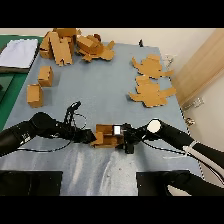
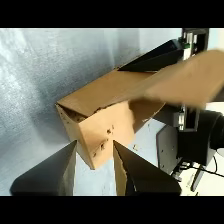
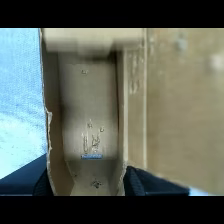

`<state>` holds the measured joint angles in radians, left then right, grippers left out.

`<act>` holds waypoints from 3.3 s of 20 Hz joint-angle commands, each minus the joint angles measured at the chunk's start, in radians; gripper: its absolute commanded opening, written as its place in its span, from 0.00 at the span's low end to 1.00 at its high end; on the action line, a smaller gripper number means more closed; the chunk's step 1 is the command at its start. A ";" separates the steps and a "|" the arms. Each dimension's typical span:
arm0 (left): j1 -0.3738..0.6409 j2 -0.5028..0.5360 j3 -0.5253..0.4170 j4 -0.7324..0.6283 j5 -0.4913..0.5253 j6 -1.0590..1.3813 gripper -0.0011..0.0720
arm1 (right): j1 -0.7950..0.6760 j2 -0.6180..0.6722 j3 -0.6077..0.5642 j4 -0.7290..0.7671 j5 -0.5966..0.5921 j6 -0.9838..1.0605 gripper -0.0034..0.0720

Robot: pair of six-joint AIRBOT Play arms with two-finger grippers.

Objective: Fold the box.

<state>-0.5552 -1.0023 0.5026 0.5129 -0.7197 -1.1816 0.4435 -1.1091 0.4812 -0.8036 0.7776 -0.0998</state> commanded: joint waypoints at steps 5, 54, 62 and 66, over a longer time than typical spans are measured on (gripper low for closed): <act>0.000 -0.002 0.000 0.003 0.004 0.004 0.49 | 0.001 0.001 0.000 0.000 0.000 0.001 0.65; -0.443 -0.206 0.400 1.033 -0.150 -1.411 0.41 | 0.001 0.001 0.000 0.000 0.000 0.001 0.65; -0.443 -0.206 0.401 0.988 -0.158 -1.390 0.41 | 0.001 0.001 0.000 0.000 0.000 0.001 0.65; -0.443 -0.214 0.407 0.966 -0.196 -1.377 0.44 | 0.001 0.001 0.000 0.000 0.000 0.001 0.65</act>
<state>-0.9985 -1.2106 0.9051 1.4975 -0.8925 -2.5675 0.4442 -1.1091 0.4808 -0.8040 0.7784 -0.0986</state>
